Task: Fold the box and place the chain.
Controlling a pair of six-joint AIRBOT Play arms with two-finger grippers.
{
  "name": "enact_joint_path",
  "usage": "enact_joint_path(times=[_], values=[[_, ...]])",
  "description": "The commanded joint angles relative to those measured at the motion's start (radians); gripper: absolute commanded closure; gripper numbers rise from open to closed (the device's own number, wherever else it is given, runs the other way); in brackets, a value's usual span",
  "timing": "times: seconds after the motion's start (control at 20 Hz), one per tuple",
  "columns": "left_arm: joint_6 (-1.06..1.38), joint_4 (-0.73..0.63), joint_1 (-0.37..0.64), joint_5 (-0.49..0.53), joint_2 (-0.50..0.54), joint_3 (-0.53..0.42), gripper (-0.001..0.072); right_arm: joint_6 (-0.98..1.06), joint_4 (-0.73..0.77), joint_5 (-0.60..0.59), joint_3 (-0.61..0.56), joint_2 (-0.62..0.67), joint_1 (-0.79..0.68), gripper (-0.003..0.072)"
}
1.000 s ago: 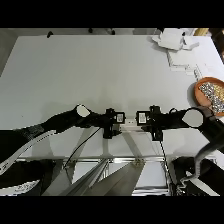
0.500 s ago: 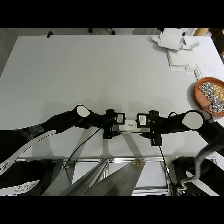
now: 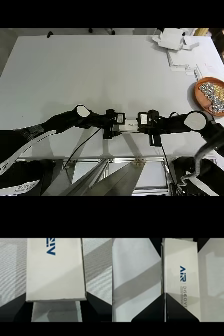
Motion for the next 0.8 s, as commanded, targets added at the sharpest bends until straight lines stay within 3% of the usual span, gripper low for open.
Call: enact_joint_path(times=[0.0, 0.3, 0.75], values=[[-0.001, 0.000, 0.000, 0.001, 0.001, 0.000, 0.0435, 0.000, 0.003, 0.004, -0.001, -0.055, 0.000, 0.0663], [-0.001, 0.000, 0.000, 0.002, 0.001, 0.000, 0.0435, 0.000, 0.003, 0.002, -0.007, -0.122, 0.000, 0.0663], [-0.001, 0.000, 0.000, 0.002, 0.001, 0.000, 0.0435, 0.000, 0.003, 0.003, -0.004, -0.122, 0.000, 0.0664]])
